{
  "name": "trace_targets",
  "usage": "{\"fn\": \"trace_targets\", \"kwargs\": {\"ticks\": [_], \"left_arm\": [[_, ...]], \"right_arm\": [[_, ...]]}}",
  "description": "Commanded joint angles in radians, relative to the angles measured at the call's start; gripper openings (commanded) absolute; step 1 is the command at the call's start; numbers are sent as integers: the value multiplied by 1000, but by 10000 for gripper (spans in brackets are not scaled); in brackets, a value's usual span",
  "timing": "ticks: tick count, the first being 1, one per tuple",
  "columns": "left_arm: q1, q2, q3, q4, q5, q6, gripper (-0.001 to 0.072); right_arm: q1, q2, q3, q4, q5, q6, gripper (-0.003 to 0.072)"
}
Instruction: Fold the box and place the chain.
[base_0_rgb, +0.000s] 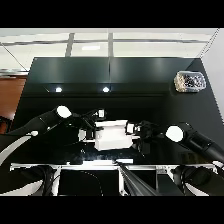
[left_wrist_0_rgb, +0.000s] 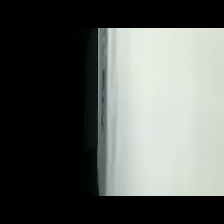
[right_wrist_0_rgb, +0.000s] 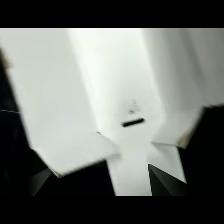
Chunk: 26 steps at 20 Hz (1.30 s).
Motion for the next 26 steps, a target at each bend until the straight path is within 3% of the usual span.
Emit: {"fn": "trace_targets", "kwargs": {"ticks": [1,7,12,16,20,24,26], "left_arm": [[0,-1,1,0,2,0,26],[0,-1,1,0,2,0,26],[0,-1,1,0,0,0,26],[0,-1,1,0,0,0,26],[0,-1,1,0,0,0,26],[0,-1,1,1,-1,0,26],[0,-1,1,0,-1,0,26]], "right_arm": [[27,-38,-1,110,-27,-142,636],[96,-71,8,116,-87,-141,637],[5,-60,101,102,-40,-130,637],[-62,-60,109,112,1,-130,637],[-68,-61,109,124,-63,-134,638],[-68,-92,109,178,-64,-182,637],[-68,-114,109,278,-58,-254,637]]}}
